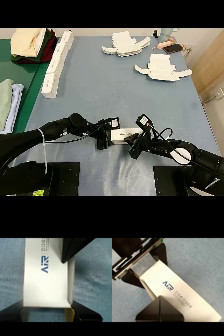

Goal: Fold the box.

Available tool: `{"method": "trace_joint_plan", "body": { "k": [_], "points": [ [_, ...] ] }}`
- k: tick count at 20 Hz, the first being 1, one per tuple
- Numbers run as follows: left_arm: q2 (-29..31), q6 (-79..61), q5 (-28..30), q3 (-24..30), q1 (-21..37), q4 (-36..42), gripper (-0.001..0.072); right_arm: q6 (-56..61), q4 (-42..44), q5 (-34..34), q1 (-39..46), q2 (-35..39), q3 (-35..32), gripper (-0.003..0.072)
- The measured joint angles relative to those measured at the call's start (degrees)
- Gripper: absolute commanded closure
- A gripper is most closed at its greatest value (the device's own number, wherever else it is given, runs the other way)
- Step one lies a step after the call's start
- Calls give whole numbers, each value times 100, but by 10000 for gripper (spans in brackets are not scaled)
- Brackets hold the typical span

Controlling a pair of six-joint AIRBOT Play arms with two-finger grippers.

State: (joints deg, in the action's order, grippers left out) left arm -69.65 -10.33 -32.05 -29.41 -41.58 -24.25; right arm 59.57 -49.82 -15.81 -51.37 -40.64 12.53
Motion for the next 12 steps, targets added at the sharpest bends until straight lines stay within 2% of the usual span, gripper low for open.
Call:
{"method": "trace_joint_plan", "body": {
  "k": [7, 12],
  "points": [
    [0, 2, 2, 0, 2, 0, 189, 0, -72, 619, 13, 339, 337, 684],
    [0, -13, 7, 0, 2, -13, 189, 356, -166, 654, 732, 326, 433, 684]
  ]
}}
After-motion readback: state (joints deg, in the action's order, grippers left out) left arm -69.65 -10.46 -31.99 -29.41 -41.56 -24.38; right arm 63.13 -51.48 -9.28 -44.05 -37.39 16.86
